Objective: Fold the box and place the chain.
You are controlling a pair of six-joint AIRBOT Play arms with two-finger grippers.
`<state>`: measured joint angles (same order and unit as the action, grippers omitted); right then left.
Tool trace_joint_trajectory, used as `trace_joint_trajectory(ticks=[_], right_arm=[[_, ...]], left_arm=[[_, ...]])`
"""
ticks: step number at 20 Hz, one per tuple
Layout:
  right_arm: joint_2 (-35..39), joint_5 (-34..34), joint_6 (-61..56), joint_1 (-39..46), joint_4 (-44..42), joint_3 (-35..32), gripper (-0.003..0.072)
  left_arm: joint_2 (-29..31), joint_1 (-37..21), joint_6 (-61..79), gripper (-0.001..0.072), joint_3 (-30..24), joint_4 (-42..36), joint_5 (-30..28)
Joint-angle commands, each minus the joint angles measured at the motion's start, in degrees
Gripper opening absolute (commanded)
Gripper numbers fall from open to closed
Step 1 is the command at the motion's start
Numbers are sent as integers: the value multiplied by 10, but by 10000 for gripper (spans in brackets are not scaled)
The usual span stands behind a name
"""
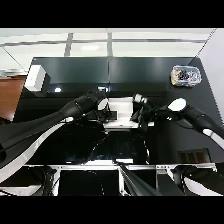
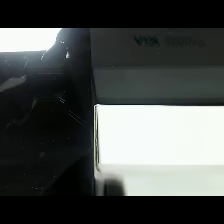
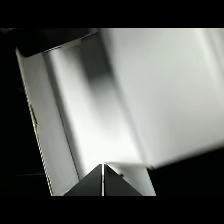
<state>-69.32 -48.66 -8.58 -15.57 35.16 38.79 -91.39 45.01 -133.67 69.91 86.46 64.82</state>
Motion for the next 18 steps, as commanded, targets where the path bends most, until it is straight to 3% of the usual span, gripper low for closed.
trace_joint_trajectory(ticks=[1, 4, 8, 12, 18], right_arm=[[72, -109, -263, 80, 111, 51, 13], [117, -161, -405, 228, 144, 73, 13], [96, -121, -509, 369, 107, 11, 12], [30, -133, -512, 367, 57, -56, 12], [-25, -141, -512, 320, 53, -57, 12]], left_arm=[[0, 0, 2, 21, 1, -1, 3], [0, 0, 2, 22, 1, -2, 3], [0, 0, 2, 21, 1, -2, 2], [0, 0, 2, 22, 1, -2, 2], [0, 0, 2, 22, 1, -2, 2]])
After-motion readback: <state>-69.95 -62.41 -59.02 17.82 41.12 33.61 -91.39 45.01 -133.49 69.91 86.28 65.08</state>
